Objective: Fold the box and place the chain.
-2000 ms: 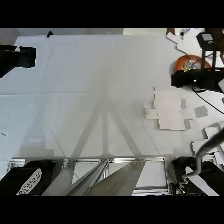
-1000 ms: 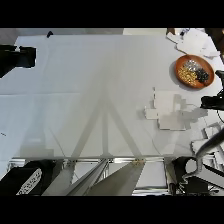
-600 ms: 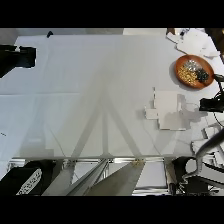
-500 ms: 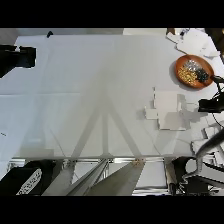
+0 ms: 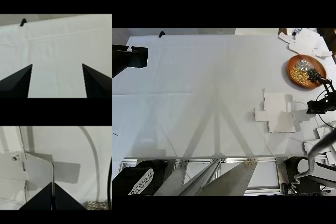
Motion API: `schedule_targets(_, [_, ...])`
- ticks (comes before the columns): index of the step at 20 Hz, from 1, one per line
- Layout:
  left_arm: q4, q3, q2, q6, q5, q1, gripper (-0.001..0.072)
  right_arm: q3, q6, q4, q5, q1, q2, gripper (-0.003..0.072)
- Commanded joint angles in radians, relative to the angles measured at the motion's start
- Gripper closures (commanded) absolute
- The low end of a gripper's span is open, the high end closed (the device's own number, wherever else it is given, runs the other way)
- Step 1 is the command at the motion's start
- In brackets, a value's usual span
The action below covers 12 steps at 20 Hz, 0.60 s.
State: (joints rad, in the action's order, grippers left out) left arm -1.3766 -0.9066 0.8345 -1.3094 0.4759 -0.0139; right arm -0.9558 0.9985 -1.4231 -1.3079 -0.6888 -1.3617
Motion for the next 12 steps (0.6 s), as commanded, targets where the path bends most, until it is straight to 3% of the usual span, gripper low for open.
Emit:
schedule_targets(1, [0.000, 0.000, -0.001, 0.000, 0.000, 0.000, 0.0014, -0.001, -0.090, 0.155, -0.042, 0.000, 0.009, 0.0676])
schedule_targets(7, [0.000, 0.000, -0.001, 0.000, 0.000, 0.000, 0.0014, -0.001, -0.242, 0.677, -0.073, 0.046, 0.035, 0.0677])
schedule_targets(12, [0.000, 0.000, -0.001, 0.000, 0.000, 0.000, 0.0014, 0.000, -0.270, 0.760, -0.057, 0.279, 0.036, 0.0679])
